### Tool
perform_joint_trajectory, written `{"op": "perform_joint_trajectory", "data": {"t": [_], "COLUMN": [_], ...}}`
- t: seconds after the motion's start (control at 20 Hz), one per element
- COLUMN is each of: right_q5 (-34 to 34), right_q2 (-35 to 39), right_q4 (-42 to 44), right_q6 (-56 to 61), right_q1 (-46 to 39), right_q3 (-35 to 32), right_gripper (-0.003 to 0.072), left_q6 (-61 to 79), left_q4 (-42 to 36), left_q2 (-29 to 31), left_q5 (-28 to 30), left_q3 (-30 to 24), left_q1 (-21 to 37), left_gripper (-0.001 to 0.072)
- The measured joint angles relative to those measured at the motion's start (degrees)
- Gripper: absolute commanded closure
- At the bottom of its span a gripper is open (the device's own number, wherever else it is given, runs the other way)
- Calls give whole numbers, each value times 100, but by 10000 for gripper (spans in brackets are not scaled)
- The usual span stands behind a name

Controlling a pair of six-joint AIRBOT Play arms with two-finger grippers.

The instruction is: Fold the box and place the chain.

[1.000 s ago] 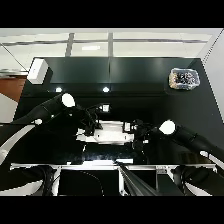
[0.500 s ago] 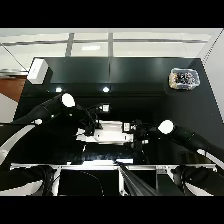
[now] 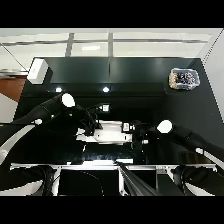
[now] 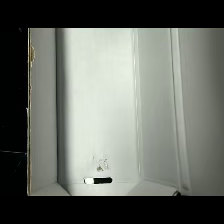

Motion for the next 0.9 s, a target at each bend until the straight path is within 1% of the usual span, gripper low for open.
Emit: {"op": "perform_joint_trajectory", "data": {"t": [0.05,0.1,0.15,0.2,0.25,0.3,0.35,0.4,0.45,0.5,0.55,0.6,0.65,0.9], "right_q5": [-2,0,2,9,7,4,4,4,2,2,2,2,2,0], "right_q2": [-4,-13,-17,-17,-20,-22,-22,-22,-22,-22,-22,-22,-22,-22], "right_q4": [-2,-7,-9,-11,-15,-9,-13,-17,-20,-24,-26,-28,-33,-44], "right_q6": [2,2,4,13,13,22,22,20,20,20,20,20,20,20], "right_q1": [7,9,13,13,13,13,17,17,20,17,17,17,17,17], "right_q3": [0,0,-2,0,0,0,-2,0,0,0,-2,-2,0,0], "right_gripper": [-14,96,155,156,155,156,156,155,156,155,155,155,156,155], "left_q6": [0,-2,2,4,0,-22,-28,-59,-59,-68,-155,-254,-398,-1239], "left_q4": [0,0,2,2,2,24,79,46,79,144,245,404,564,1305], "left_q2": [0,0,0,0,0,0,-4,13,33,72,129,188,280,933], "left_q5": [0,-2,-2,-11,-13,-15,-24,-4,-20,-28,-26,-55,-105,-389], "left_q3": [0,0,0,0,0,0,-4,2,4,22,57,92,138,258], "left_q1": [0,0,0,0,0,-2,-2,0,13,22,37,61,96,404], "left_gripper": [684,684,683,678,607,430,353,330,285,281,233,125,91,98]}}
